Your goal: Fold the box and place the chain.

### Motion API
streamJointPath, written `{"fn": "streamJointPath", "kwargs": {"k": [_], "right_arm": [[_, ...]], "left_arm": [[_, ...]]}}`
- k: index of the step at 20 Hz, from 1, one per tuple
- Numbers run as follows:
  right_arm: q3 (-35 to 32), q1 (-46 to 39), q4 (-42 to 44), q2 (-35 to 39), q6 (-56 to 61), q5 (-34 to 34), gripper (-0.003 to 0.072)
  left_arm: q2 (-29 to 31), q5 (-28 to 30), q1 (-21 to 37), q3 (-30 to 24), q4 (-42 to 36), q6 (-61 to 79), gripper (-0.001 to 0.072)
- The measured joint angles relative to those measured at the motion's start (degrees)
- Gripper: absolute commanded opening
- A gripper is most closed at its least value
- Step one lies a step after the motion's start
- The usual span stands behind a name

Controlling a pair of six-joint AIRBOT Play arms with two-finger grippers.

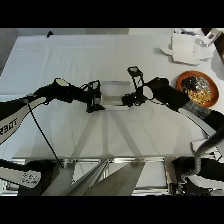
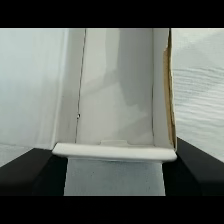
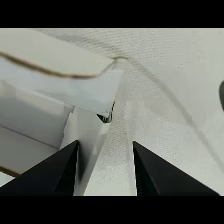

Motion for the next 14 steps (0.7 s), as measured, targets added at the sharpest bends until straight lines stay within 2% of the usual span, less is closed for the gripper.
{"fn": "streamJointPath", "kwargs": {"k": [2,4,7,10,12,14], "right_arm": [[0.1,0.0,-0.2,-0.2,0.2,0.0,0.0384],[0.1,0.0,-0.3,-0.2,0.8,0.2,0.0329],[0.2,0.0,-0.4,-0.3,2.9,1.3,0.0331],[2.0,0.0,-0.5,-0.8,5.1,3.6,0.0344],[4.8,0.1,-0.7,-2.0,6.0,6.4,0.0416],[7.8,0.4,-0.9,-3.6,7.2,9.4,0.0416]], "left_arm": [[0.0,0.0,0.0,0.0,0.0,0.0,0.0393],[0.0,0.0,0.0,0.0,0.0,0.0,0.0393],[0.0,0.0,0.0,0.0,0.0,0.0,0.0393],[0.0,0.1,0.0,0.0,0.0,-0.1,0.0393],[0.0,0.2,0.0,0.0,0.0,-0.2,0.0393],[0.0,0.2,0.0,0.0,0.0,-0.2,0.0393]]}}
